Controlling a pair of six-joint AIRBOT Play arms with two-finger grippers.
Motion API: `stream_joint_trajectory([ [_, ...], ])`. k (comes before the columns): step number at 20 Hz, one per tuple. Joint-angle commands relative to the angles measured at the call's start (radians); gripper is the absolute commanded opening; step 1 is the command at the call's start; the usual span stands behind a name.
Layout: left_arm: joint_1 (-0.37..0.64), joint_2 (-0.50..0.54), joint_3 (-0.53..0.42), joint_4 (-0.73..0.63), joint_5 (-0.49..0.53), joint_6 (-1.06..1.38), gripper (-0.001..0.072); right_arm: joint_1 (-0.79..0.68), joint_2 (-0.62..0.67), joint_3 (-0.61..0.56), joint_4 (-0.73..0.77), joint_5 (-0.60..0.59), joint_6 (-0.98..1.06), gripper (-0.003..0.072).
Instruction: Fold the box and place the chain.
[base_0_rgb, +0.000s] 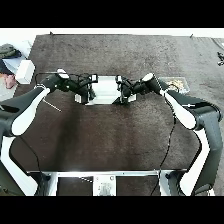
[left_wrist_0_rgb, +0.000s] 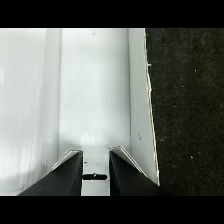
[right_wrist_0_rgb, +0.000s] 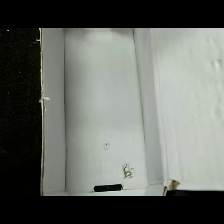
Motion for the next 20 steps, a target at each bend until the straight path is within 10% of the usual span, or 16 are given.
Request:
stream_joint_trajectory([
  [1,0.000,-0.007,0.000,-0.035,0.003,0.003,0.0194,0.001,0.000,0.001,0.001,0.000,0.000,0.0374],
  [3,0.000,-0.007,0.000,-0.035,0.003,0.009,0.0200,0.001,0.000,0.001,0.001,0.000,0.000,0.0374],
  [5,0.000,-0.007,0.000,-0.039,0.005,0.011,0.0576,0.001,0.000,0.001,0.001,0.000,0.000,0.0374],
  [11,0.000,-0.007,0.000,-0.037,0.005,0.011,0.0533,0.001,0.000,0.001,0.001,0.000,0.000,0.0374],
  [14,0.005,-0.007,0.000,0.010,0.001,0.008,0.0125,0.001,0.000,0.001,0.001,0.000,0.000,0.0374],
  [20,0.074,0.002,0.001,0.010,-0.095,-0.011,0.0010,0.001,0.000,0.001,0.001,0.000,0.000,0.0374],
])
